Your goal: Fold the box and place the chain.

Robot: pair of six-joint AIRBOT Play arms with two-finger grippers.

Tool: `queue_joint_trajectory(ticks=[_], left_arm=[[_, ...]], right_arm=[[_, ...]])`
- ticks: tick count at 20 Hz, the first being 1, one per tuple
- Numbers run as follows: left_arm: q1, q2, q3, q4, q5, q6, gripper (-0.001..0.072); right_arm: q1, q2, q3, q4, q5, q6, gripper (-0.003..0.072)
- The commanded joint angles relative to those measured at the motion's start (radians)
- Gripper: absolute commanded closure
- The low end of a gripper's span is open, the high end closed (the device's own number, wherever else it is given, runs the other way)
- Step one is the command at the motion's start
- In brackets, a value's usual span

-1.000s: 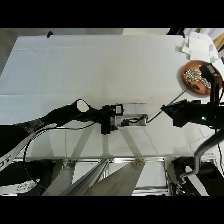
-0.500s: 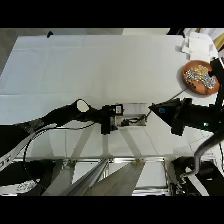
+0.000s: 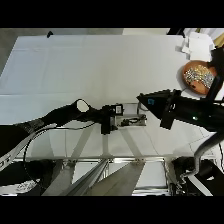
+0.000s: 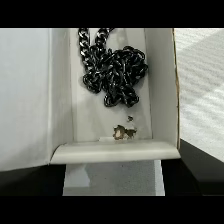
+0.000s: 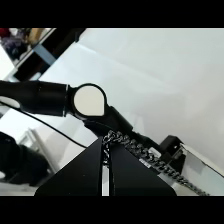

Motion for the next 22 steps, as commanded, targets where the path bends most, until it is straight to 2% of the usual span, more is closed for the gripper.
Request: queue_joint_trajectory(ticks=[1,5,13,19,22], left_arm=[[0.0,0.001,0.0,0.0,0.0,0.0,0.0435],[0.0,0.001,0.0,0.0,0.0,0.0,0.0435],[0.0,0.0,0.0,0.0,0.0,0.0,0.0435],[0.0,0.001,0.0,0.0,0.0,0.0,0.0435],[0.0,0.001,0.0,0.0,0.0,0.0,0.0435]], right_arm=[[0.067,-0.084,0.001,-0.134,-0.019,-0.023,0.0672],[0.072,-0.181,-0.022,-0.214,0.062,-0.021,0.0672],[0.072,-0.28,-0.24,-0.217,-0.098,-0.033,0.0671],[0.072,-0.37,-0.265,-0.233,-0.15,-0.032,0.0667],[0.072,-0.384,-0.265,-0.262,-0.193,-0.032,0.055]])
